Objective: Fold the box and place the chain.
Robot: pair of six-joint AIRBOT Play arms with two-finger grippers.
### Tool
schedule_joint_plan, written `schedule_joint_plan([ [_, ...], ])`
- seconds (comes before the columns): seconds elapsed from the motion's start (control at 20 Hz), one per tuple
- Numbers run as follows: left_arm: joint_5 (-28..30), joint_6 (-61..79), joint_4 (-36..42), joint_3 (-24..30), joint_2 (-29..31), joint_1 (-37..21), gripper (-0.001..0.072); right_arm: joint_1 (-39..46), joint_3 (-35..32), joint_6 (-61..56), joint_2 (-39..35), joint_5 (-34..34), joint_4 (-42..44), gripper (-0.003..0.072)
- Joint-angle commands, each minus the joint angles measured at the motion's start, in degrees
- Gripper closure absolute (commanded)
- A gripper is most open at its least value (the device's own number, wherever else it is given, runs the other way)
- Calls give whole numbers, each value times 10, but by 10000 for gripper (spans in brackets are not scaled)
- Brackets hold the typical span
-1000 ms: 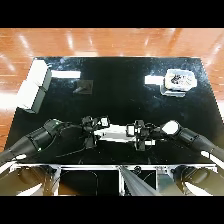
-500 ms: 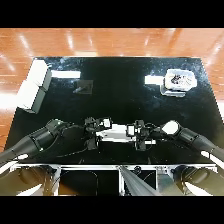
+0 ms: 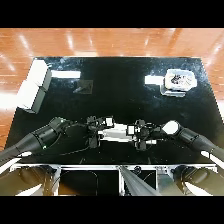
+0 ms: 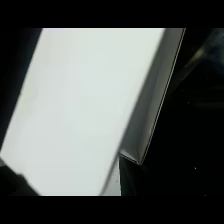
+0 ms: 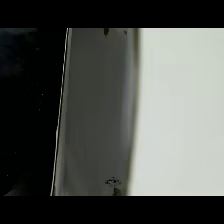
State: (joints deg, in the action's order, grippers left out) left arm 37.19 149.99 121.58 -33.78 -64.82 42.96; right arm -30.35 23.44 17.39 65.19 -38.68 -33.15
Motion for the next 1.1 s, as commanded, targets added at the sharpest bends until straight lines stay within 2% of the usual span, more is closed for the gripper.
schedule_joint_plan([
  [0.0, 1, 1, 2, -5, -1, 0, 358, 0, 0, 1, 0, -1, 1, 142],
  [0.15, -2, 1, 5, -6, -1, 0, 354, 0, 0, 1, 0, -1, 1, 142],
  [0.2, -2, 0, 5, -6, -1, 1, 289, 0, 0, 1, 0, -1, 1, 142],
  [0.25, -4, 0, 5, -6, -2, 1, 124, 0, 0, 1, 0, -1, 1, 142],
  [0.3, -3, 1, 4, -6, -2, 0, 112, 0, 0, 1, 0, -1, 1, 142],
  [0.35, -2, 1, 4, -6, -2, 0, 126, 0, 0, 1, 1, -1, 1, 142],
  [0.4, 0, 1, 5, -6, -2, 1, 197, 0, 0, 1, 1, -1, 1, 142],
  [0.45, 1, 1, 6, -6, -2, 1, 237, 0, 0, 1, 1, -1, 1, 142],
  [0.7, 50, 0, -14, -6, -1, -1, 237, 0, 0, 1, 1, -1, 1, 142],
  [0.8, 52, 0, -16, -6, -1, -1, 240, 0, 0, 1, 1, -1, 1, 143],
  [0.85, 51, 0, -16, -6, -1, -1, 277, 0, 0, 1, 1, -1, 1, 142],
  [1.0, 50, 0, -15, -6, -2, -1, 311, 0, 0, 1, 1, -1, 1, 142],
  [1.05, 50, 0, -15, -6, -2, -1, 388, 0, 0, 1, 1, -1, 1, 143],
])
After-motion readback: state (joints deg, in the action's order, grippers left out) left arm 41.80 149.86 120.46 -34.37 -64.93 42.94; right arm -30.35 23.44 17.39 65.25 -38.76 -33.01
